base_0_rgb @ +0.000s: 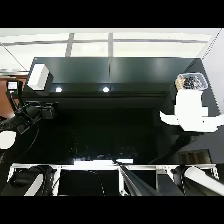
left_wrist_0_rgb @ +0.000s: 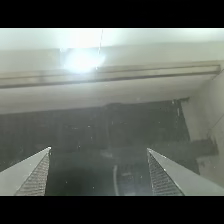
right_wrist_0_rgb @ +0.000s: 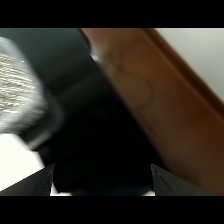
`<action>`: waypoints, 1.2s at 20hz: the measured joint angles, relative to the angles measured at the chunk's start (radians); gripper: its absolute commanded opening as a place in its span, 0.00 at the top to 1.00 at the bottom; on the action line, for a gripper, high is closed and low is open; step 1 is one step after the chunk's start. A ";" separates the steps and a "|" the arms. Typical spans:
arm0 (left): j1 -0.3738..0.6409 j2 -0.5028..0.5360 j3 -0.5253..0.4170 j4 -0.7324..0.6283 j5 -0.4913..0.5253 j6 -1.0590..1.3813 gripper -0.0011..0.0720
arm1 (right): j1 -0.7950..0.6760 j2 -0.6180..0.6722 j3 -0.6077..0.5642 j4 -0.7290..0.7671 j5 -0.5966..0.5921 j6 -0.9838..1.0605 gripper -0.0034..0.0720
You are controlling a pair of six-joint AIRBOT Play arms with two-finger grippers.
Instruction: Fold the box and place the chain.
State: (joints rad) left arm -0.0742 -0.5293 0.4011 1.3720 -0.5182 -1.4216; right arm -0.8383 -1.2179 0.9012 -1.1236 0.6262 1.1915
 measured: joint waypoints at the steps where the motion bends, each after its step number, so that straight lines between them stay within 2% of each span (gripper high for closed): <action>1: 0.000 -0.003 0.000 0.000 -0.004 0.000 0.01 | -0.051 -0.056 0.055 -0.030 0.074 0.014 0.03; 3: 0.000 -0.006 0.000 0.000 -0.014 0.000 0.01 | -0.126 -0.158 0.152 -0.071 0.216 -0.011 0.03; 6: 0.000 -0.009 0.000 0.000 -0.017 0.000 0.01 | -0.166 -0.269 0.246 -0.070 0.412 -0.166 0.03; 9: 0.000 -0.010 0.000 0.000 -0.024 0.000 0.01 | -0.153 -0.338 0.286 -0.066 0.512 -0.283 0.04; 10: 0.000 -0.010 0.000 0.000 -0.026 0.000 0.01 | -0.141 -0.351 0.293 -0.062 0.522 -0.309 0.11; 13: 0.000 -0.010 0.000 -0.001 -0.049 0.000 0.01 | -0.106 -0.373 0.304 -0.061 0.559 -0.376 0.87; 15: 0.000 -0.010 0.000 -0.001 -0.070 0.000 0.01 | -0.093 -0.377 0.307 -0.059 0.573 -0.406 0.89; 16: 0.000 -0.010 0.000 -0.001 -0.073 0.000 0.01 | -0.087 -0.378 0.308 -0.054 0.592 -0.419 0.94; 18: 0.000 -0.010 0.000 -0.002 -0.084 0.000 0.01 | -0.081 -0.378 0.309 -0.029 0.644 -0.438 0.94; 21: 0.000 -0.010 0.000 -0.017 -0.091 0.000 0.01 | -0.071 -0.365 0.280 0.077 0.743 -0.455 0.94; 24: -0.003 -0.010 0.000 -0.054 -0.094 0.000 0.02 | -0.036 -0.309 0.194 0.227 0.802 -0.466 0.94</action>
State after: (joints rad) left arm -0.0776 -0.5392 0.4011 1.3178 -0.6125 -1.4216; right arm -0.8745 -1.5272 1.0950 -0.8967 1.4281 0.7254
